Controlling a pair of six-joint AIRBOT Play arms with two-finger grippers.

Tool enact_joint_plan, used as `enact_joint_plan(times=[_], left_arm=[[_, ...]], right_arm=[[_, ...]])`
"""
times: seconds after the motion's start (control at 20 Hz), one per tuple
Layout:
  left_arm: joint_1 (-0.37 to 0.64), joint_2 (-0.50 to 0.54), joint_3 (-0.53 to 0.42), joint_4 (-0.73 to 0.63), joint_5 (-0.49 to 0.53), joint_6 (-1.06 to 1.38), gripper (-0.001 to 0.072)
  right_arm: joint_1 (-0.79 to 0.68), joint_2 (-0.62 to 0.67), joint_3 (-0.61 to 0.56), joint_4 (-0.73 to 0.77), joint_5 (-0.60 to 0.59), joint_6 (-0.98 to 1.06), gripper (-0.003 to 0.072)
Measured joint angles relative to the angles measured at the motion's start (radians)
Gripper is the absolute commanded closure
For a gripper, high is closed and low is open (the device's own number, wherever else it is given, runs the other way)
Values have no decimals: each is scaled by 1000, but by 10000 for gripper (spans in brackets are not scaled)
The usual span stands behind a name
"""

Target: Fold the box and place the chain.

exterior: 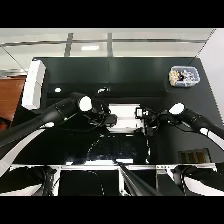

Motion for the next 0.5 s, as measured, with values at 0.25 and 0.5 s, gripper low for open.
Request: enact_joint_plan(times=[0.25,0.5], left_arm=[[-44,-73,110,84,-58,-58,424],[-83,-117,196,153,-137,-136,426]], right_arm=[[0,0,0,0,0,0,488],[0,0,0,-1,1,0,488]])
